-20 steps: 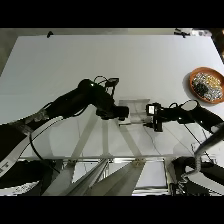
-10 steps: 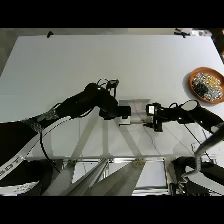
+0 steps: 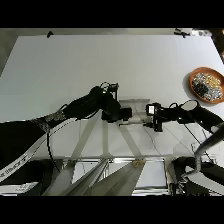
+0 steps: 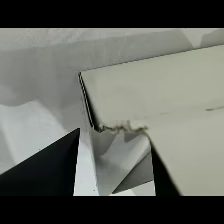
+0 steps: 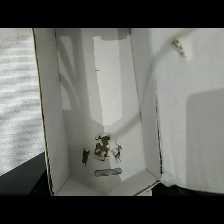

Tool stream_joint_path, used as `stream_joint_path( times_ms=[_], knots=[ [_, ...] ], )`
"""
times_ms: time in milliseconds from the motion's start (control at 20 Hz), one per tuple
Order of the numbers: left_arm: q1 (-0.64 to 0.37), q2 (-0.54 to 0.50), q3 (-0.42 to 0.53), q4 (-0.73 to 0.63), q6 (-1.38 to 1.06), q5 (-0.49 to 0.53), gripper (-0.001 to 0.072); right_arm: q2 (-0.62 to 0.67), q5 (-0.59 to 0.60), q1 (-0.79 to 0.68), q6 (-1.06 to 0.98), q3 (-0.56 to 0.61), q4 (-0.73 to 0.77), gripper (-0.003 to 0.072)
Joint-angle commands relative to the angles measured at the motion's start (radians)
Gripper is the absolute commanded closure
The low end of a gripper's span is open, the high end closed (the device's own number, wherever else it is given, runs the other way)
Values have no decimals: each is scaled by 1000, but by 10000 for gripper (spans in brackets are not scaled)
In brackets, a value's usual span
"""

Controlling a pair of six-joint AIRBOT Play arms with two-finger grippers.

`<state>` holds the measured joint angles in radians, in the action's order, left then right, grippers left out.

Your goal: Fold the box and place the chain.

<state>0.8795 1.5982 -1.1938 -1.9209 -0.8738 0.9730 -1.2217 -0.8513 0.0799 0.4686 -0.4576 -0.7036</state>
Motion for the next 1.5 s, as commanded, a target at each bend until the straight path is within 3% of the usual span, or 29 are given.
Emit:
stream_joint_path(
  times_ms=[0,300,400,600,750,950,1050,1100,1300,1450],
  knots=[
    [2,3,-1,6,50,-21,258,1,0,0,0,0,0,250],
    [18,40,-1,8,75,-36,263,1,0,0,0,0,0,250],
    [20,40,-1,7,92,-66,391,1,0,0,0,0,0,250],
    [28,48,-1,11,93,-58,470,1,0,0,0,0,0,250],
    [37,51,-1,10,96,-57,704,1,0,0,0,0,0,250],
    [37,51,-1,13,112,-39,688,1,0,0,0,0,0,250],
    [37,50,-1,7,112,-39,527,1,0,0,0,0,0,250],
    [35,48,-1,2,112,-34,503,1,0,0,0,0,0,250],
    [-11,18,-3,-4,98,43,497,1,0,0,0,0,0,250],
    [-70,-5,-78,-1,45,161,497,1,0,0,0,0,0,250]
  ],
)
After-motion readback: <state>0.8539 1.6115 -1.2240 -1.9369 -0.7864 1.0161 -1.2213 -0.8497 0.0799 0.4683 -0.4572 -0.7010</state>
